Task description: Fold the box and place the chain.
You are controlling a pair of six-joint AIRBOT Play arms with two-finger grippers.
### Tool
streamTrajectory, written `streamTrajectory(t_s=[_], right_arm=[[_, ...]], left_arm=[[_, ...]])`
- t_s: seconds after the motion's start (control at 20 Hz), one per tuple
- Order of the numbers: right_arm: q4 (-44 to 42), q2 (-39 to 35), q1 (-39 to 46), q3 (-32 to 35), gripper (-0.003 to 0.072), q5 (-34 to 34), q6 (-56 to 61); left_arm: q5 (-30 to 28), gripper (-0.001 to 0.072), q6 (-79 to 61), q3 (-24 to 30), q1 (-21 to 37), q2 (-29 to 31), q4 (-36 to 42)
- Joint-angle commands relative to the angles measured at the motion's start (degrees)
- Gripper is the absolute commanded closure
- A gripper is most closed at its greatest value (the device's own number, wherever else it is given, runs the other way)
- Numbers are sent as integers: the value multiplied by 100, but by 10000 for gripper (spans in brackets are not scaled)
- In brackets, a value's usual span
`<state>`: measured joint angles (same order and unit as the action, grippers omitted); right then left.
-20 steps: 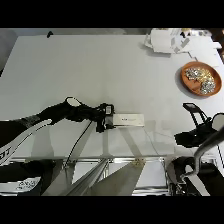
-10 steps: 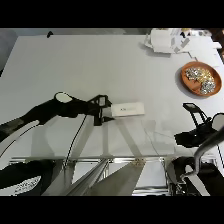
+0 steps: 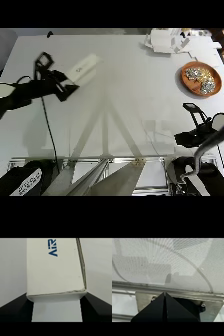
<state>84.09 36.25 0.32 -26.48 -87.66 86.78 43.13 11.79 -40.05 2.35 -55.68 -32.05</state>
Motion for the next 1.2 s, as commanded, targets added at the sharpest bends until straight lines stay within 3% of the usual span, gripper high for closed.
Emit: streamTrajectory(t_s=[0.0,0.25,0.5,0.8,0.9,1.1,1.15], right_arm=[[0,-4,4,4,668,0,0],[0,-4,4,4,668,0,0],[-7,-4,4,4,668,0,0],[-9,-4,4,4,668,0,0],[-9,-4,4,2,668,0,0],[-11,-4,4,2,668,0,0],[-9,-4,4,2,668,0,0]], left_arm=[[-247,708,1779,24,1228,293,-1091],[-728,707,3268,269,2194,4,-2194],[-870,707,3711,538,2236,-378,-2664],[-839,685,4913,678,2236,-730,-4004],[-640,543,4931,680,2236,-820,-4002],[-402,41,4935,684,2234,-868,-4002],[-363,13,4975,684,2234,-844,-4002]])
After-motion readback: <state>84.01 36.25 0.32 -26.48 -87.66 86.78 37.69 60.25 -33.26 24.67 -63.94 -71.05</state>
